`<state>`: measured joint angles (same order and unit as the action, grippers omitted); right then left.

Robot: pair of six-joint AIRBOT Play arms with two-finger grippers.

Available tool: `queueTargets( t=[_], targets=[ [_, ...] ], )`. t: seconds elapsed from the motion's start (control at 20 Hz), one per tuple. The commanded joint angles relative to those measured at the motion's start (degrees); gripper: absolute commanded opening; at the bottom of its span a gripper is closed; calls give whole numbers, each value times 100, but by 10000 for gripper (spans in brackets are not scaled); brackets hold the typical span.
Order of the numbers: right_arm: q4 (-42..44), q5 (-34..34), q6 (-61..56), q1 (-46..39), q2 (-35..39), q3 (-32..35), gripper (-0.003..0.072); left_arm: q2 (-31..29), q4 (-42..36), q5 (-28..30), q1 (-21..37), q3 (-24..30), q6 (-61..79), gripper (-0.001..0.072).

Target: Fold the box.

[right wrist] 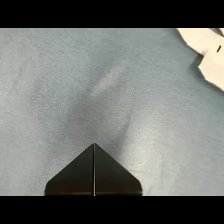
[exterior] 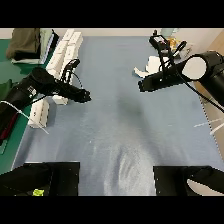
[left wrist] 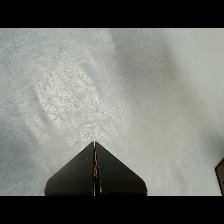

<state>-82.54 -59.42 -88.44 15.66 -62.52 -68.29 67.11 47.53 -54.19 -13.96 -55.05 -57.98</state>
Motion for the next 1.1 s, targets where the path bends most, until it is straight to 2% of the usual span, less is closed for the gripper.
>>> queueTargets(
  t=[0.0,0.3,0.35,0.4,0.45,0.5,0.6,0.7,0.75,0.9,1.05],
  targets=[
    [15,-11,-4,2,2,-7,2,4,2,2,2,-7,0,15],
    [262,-17,-66,2,-153,-7,3,4,2,0,0,-7,0,15],
    [184,-55,-225,-2,-295,-7,79,4,2,0,0,-7,0,15],
    [-26,-57,-490,-26,-450,-11,277,4,2,2,0,-7,0,15],
    [-278,-66,-763,-129,-623,-68,351,4,2,0,0,-7,0,15],
    [-431,-129,-949,-348,-824,-238,351,4,2,4,2,-7,0,15],
    [-358,-518,-1008,-1128,-1360,-949,352,2,2,0,0,-7,0,15],
    [-245,-883,-831,-2039,-1996,-1897,440,4,4,0,2,-7,0,15],
    [-149,-892,-695,-2496,-2345,-2380,455,4,2,2,2,-7,0,15],
    [380,-424,-603,-3545,-3392,-3397,455,4,2,2,0,-7,0,15],
    [1530,472,-129,-4203,-4227,-3644,455,4,2,2,0,-7,0,15]
  ],
)
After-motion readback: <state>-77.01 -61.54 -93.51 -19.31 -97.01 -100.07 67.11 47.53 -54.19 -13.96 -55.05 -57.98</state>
